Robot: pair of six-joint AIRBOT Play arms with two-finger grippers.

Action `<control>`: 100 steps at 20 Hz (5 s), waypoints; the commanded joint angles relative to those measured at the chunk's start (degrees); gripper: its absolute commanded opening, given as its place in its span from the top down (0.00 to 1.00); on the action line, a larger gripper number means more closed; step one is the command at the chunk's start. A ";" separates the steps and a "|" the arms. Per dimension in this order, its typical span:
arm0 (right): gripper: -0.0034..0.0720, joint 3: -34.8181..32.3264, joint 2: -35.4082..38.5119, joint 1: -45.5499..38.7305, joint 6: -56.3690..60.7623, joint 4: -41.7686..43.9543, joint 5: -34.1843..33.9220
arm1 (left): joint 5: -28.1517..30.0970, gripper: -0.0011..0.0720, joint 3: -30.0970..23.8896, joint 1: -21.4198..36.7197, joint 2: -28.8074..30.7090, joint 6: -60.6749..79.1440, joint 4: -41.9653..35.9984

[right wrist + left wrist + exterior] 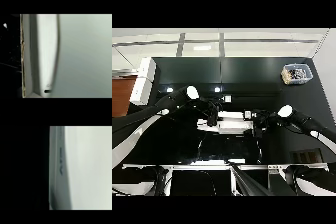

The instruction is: Fold the box and place the chain.

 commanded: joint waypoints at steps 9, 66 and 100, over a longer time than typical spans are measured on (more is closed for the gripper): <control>0.77 0.00 -0.02 0.02 0.02 -0.02 -0.02 | -37.70 0.97 4.57 11.74 11.19 -42.82 12.57; 0.77 0.00 -0.02 0.02 0.02 -0.04 0.00 | 8.07 0.18 -17.53 1.66 12.90 12.37 -4.79; 0.77 0.00 -0.02 0.02 0.02 -0.04 0.00 | 11.54 0.95 -16.35 -2.95 11.89 6.36 -7.89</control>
